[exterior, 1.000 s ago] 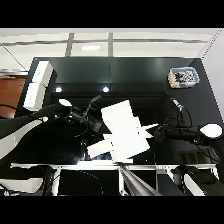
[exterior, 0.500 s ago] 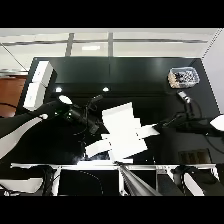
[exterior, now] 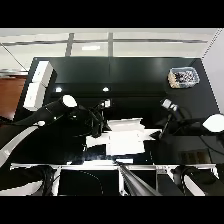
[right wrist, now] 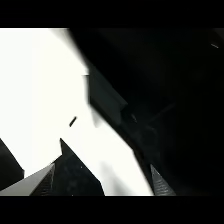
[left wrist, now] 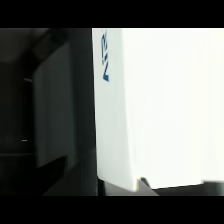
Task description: Fold the box and place the chain.
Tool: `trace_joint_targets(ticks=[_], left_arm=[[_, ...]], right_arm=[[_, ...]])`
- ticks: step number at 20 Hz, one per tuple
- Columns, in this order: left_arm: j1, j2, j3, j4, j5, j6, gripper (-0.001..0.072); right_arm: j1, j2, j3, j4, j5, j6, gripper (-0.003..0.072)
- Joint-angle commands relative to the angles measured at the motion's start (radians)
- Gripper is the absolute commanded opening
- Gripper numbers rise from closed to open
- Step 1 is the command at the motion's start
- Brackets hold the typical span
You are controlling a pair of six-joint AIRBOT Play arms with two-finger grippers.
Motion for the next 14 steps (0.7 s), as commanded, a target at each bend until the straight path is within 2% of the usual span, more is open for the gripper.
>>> trace_joint_targets(ticks=[1, 5, 14], left_arm=[[-0.011, -0.016, -0.006, 0.067, 0.08, 0.071, 0.0027], [-0.012, -0.016, 0.002, 0.079, 0.067, 0.066, 0.0027], [-0.012, -0.016, -0.006, 0.097, 0.069, 0.066, 0.0025]], right_arm=[[0.115, 0.0, -0.086, 0.0, -0.168, -0.103, 0.0695], [0.175, -0.002, -0.138, -0.058, -0.199, -0.126, 0.0695], [0.343, -0.039, -0.174, -0.035, -0.199, -0.192, 0.0703]])
